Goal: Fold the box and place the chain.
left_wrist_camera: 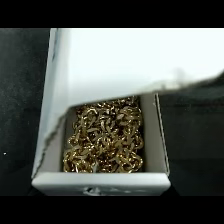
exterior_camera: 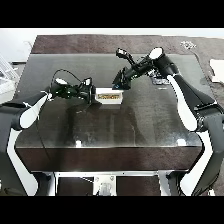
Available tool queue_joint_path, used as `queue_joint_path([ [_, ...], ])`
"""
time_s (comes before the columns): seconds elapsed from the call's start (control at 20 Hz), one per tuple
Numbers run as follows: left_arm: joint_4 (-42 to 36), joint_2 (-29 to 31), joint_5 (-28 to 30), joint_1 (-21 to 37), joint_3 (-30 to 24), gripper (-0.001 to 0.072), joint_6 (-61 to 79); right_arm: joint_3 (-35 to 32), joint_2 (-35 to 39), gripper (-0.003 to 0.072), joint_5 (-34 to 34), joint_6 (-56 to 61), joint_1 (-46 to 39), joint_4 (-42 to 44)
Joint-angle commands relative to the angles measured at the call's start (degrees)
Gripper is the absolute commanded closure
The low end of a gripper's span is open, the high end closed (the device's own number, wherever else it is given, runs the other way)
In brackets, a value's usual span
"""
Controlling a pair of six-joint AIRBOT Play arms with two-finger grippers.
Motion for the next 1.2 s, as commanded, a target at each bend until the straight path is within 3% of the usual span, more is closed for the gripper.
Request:
queue_joint_path([
  [0.0,0.0,0.0,0.0,0.1,0.0,0.0181,0.0,0.0,0.0,0.0236,-0.5,-3.1,1.1,1.8],
  [0.15,0.0,0.0,0.0,0.1,0.0,0.0181,0.0,-0.4,0.1,0.0224,1.6,-3.1,1.6,2.1],
  [1.15,0.0,0.0,0.0,0.1,0.0,0.0181,0.0,-4.6,-1.0,0.0240,-2.0,-5.7,0.2,4.2],
])
